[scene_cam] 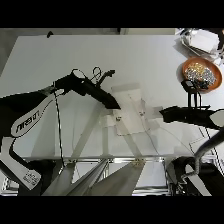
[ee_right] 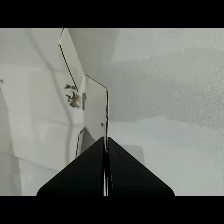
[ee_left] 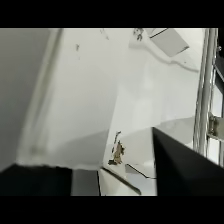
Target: Fold the box and place the chain.
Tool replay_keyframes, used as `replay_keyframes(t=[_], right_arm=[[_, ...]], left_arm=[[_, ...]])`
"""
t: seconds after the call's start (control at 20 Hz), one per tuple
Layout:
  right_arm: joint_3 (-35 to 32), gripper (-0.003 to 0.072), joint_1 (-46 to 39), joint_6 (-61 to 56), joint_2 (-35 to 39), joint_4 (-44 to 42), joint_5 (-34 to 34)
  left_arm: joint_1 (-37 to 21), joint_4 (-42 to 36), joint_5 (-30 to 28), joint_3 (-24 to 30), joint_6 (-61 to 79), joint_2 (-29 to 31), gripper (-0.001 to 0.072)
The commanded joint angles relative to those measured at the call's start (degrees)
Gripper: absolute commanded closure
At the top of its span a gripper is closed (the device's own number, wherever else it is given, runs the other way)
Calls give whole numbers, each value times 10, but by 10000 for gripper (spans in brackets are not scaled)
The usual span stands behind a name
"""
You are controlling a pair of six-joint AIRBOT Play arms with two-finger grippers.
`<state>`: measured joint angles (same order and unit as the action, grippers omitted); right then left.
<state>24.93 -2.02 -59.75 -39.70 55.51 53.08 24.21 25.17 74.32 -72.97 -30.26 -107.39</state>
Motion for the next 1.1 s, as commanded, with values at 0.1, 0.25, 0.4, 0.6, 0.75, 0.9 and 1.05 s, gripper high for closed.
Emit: replay_keyframes(t=[0.1, 0.25, 0.4, 0.6, 0.75, 0.9, 1.05], right_arm=[[0, 673, 0, 0, 0, 0, 0], [0, 673, 0, 0, 1, -2, 7], [0, 471, 0, -5, 3, -7, 21], [31, 296, 0, -19, 27, -1, 81], [70, 296, 0, -19, 59, 14, 143], [76, 297, 0, -20, 93, 19, 195], [76, 297, 0, -20, 110, 19, 216]], left_arm=[[8, -7, -24, -1, 14, -6, 604], [8, -7, -43, -1, 21, -4, 703], [8, 13, -42, -1, 33, 16, 705], [8, 131, -3, 9, 17, 85, 708], [9, 162, -31, 83, 47, 165, 708], [9, 147, -77, 195, 127, 243, 706], [16, 145, -109, 243, 225, 261, 704]])
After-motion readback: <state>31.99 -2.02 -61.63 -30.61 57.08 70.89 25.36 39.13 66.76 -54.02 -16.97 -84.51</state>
